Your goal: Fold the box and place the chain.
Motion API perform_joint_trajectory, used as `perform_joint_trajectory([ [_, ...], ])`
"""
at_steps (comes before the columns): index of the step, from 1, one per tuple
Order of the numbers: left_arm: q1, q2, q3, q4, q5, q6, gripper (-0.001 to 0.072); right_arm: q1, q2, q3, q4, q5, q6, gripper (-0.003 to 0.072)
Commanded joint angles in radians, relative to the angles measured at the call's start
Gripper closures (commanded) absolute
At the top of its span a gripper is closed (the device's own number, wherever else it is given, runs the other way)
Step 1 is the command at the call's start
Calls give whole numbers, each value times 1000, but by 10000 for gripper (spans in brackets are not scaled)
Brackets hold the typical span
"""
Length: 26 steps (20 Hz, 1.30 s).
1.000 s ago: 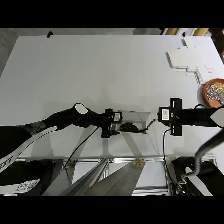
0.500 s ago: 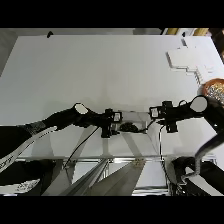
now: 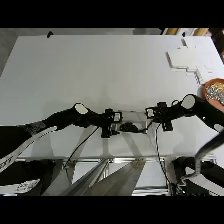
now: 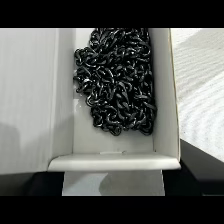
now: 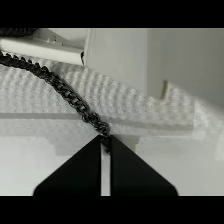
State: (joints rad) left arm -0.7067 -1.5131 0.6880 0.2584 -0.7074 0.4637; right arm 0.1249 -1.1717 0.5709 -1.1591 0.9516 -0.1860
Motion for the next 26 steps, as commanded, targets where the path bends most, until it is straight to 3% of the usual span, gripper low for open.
perform_joint_trajectory([
  [1, 1, 0, 0, 0, 0, 0, 457, 1, -6, -1, -27, 3, -5, 668],
  [4, 1, 0, 0, 0, 0, 0, 457, 0, 58, 0, -77, 50, 62, 668],
  [9, 1, 0, 0, 0, 0, 0, 457, 1, 241, 0, -35, 177, 208, 668],
  [12, 1, 0, 0, 0, 0, 0, 457, 1, 369, -1, 153, 286, 213, 668],
  [16, 1, 0, 0, 0, 0, 0, 457, 1, 460, -1, 449, 325, 213, 668],
  [20, 1, 0, 0, 0, 0, 0, 457, 25, 455, -28, 619, 279, 225, 667],
  [24, 1, 0, 0, 0, 0, 0, 457, 183, 387, -49, 494, 116, 344, 666],
  [26, 1, 0, 0, 0, 0, 0, 457, 234, 330, -49, 460, -14, 465, 586],
])
